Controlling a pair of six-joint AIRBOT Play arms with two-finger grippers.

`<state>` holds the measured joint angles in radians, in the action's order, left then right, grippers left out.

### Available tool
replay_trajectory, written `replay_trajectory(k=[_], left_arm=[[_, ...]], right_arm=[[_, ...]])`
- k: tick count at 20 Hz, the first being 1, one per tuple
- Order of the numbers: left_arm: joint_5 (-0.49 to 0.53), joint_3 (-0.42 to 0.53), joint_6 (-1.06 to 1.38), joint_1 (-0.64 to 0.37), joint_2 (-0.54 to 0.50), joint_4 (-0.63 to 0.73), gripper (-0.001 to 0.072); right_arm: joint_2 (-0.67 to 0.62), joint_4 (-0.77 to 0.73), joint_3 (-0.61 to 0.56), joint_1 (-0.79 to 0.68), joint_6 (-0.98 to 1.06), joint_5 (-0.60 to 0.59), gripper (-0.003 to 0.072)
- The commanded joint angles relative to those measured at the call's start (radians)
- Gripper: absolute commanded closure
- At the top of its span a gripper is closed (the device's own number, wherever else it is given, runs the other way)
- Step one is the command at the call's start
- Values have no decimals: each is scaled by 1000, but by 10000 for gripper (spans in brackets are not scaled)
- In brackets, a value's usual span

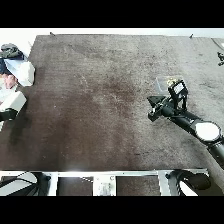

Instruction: Fold the box and place the chain.

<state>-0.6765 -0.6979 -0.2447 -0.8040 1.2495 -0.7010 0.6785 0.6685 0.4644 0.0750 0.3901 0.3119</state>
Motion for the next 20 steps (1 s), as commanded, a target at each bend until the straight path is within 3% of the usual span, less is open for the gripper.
replay_trajectory(k=[1, 10, 11, 12, 13, 17, 18, 20], left_arm=[[5, -14, 45, 0, 67, -3, 705], [18, -43, 98, 3, 118, -2, 698], [11, -44, 100, 3, 117, -3, 657], [12, -44, 99, 3, 117, -2, 306], [18, -44, 96, 3, 117, -3, 115], [26, -44, 97, 3, 115, -3, 104], [25, -44, 97, 3, 113, -3, 24], [22, -44, 96, 3, 109, -3, -11]], right_arm=[[-1, -3, -1, 0, 1, -3, 698], [-1, -3, -1, 0, 8, -6, 697], [-1, -3, -1, -1, 8, -6, 697], [-1, -4, -1, 0, 8, -6, 697], [-1, -3, -1, 0, 18, -6, 697], [-1, -3, -1, 0, 26, -8, 697], [-1, -3, -1, 0, 26, -7, 697], [-1, -3, -1, -1, 26, -8, 697]])
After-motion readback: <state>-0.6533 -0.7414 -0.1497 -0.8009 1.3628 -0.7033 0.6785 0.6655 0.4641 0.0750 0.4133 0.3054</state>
